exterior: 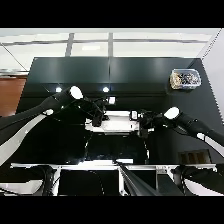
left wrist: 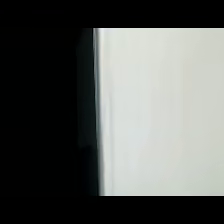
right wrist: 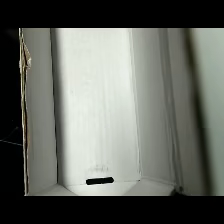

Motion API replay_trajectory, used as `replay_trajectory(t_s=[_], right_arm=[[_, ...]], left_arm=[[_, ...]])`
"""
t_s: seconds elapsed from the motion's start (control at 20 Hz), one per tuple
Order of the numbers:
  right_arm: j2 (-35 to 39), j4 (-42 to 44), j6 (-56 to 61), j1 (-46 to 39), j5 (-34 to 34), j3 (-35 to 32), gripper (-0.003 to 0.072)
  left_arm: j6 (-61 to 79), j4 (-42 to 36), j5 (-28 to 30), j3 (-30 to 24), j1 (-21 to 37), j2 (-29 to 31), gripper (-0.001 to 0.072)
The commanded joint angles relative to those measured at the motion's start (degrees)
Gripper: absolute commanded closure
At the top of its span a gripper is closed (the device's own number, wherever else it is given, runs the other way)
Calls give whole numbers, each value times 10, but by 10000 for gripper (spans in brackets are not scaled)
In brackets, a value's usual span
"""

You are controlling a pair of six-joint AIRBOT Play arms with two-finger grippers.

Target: Fold the box and place the chain.

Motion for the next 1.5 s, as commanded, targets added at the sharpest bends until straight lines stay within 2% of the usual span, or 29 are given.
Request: replay_trajectory(t_s=[0.0,0.45,0.5,0.55,0.6,0.75,0.8,0.9,0.95,1.1,1.2,1.3,1.35,1.4,1.45], right_arm=[[0,2,-1,-2,5,1,-10],[-1,-13,14,14,-17,0,-9],[-1,-14,14,14,-16,0,45],[-1,-15,14,14,-16,0,186],[-1,-15,14,14,-16,0,228],[-1,-16,14,14,-12,0,228],[-1,-17,14,14,-12,0,228],[-1,-16,14,14,-12,0,228],[-1,-17,14,14,-12,0,228],[-1,-19,14,14,-12,0,228],[-1,-28,14,14,-9,0,229],[-1,-28,14,14,-8,0,229],[-1,-28,14,14,-8,0,234],[-1,-28,14,14,-8,0,289],[-1,-28,14,14,-8,0,289]], left_arm=[[0,1,-2,0,0,0,679],[0,1,-2,0,0,0,680],[0,1,-2,0,0,0,679],[0,0,-2,0,0,0,679],[0,0,-3,0,0,0,679],[0,1,-10,1,0,0,672],[0,1,-10,1,0,2,586],[-1,5,-10,1,4,15,172],[-18,13,-11,1,9,30,-11],[-135,96,-26,1,33,94,-9],[-221,177,-66,1,54,139,-5],[-296,200,-120,1,72,184,23],[-327,198,-150,1,77,203,127],[-364,196,-184,1,79,216,358],[-395,188,-229,0,78,221,682]])
